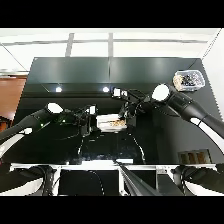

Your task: Fold the box and place the chain.

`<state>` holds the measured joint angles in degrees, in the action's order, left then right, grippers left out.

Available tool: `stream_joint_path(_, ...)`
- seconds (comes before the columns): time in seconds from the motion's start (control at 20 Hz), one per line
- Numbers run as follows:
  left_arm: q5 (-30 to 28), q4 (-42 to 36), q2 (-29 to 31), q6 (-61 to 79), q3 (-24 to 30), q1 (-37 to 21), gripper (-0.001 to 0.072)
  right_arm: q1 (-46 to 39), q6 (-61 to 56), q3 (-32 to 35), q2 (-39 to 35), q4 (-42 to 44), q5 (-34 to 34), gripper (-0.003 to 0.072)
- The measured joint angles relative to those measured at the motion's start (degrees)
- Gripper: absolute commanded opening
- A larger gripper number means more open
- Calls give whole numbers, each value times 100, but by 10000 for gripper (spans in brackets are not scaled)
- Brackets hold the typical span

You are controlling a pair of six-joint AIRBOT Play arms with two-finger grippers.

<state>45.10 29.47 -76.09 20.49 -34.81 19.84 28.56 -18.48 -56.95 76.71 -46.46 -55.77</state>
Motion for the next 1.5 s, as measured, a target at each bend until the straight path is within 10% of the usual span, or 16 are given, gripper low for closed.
stream_joint_path(0.5,2,4,0,9,0,0,449,20,-63,72,2,-26,-50,216)
stream_joint_path(0.55,2,4,0,9,0,0,449,31,-66,81,2,-31,-50,324)
stream_joint_path(1.5,7,2,0,-2,0,0,449,245,-98,127,144,-94,103,321)
